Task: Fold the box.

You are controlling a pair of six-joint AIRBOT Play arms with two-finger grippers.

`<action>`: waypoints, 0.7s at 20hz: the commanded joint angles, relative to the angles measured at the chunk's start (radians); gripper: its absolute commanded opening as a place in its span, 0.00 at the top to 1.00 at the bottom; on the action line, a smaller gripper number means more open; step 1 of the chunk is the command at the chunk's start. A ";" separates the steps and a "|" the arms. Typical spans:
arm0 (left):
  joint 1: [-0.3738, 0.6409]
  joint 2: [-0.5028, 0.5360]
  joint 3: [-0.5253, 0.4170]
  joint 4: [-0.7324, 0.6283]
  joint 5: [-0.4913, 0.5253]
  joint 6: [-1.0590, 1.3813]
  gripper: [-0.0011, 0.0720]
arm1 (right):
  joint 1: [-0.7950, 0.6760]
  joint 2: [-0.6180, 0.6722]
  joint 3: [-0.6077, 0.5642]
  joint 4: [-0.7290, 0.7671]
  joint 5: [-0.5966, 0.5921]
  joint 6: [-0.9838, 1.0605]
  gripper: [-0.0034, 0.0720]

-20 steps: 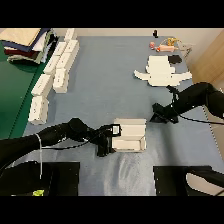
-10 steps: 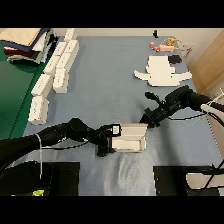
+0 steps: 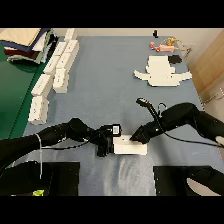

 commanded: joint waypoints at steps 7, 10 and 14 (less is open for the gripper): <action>0.001 0.000 0.001 0.000 0.000 0.000 0.65 | 0.262 0.254 -0.080 -0.261 0.224 -0.236 0.22; 0.001 0.000 0.001 0.000 0.000 0.000 0.65 | 0.323 0.212 -0.079 -0.349 0.271 -0.312 0.09; 0.001 0.000 0.001 0.000 0.000 0.000 0.65 | 0.382 0.191 -0.064 -0.441 0.347 -0.322 0.09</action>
